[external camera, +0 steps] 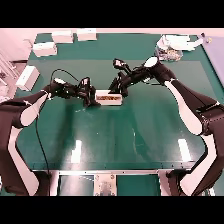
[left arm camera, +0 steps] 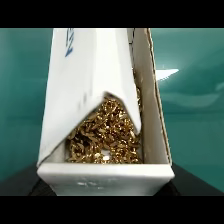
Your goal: Fold the box and place the chain.
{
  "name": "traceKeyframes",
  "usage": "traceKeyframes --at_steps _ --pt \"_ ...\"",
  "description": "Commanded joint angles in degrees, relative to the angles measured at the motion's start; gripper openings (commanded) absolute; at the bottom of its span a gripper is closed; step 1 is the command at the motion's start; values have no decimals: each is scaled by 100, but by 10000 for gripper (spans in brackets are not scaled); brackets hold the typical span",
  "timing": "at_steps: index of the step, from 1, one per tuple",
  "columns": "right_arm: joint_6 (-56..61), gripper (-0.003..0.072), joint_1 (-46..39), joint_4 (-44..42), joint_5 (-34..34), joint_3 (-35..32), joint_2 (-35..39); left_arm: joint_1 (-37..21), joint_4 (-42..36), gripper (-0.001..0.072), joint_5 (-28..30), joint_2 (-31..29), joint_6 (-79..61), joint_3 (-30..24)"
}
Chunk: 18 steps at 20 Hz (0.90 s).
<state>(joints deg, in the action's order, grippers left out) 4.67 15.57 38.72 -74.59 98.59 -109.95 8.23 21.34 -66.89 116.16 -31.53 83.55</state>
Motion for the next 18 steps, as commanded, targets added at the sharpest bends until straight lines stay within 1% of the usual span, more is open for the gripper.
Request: traceKeyframes --at_steps 1,4,10,13,18 --pt "76 194 4 11 -101 -151 -2 -7 2 484 2 -2 2 0" --pt "74 194 4 7 -85 -302 -2 -7 0 484 2 -2 2 0" --pt "74 194 13 -85 -74 -343 -2 -7 0 484 2 -2 2 0" --pt "70 195 79 -131 -70 -511 -2 -7 2 484 2 -2 2 0" --pt "-310 195 66 -592 -63 -813 -2 -7 0 484 2 -2 2 0"
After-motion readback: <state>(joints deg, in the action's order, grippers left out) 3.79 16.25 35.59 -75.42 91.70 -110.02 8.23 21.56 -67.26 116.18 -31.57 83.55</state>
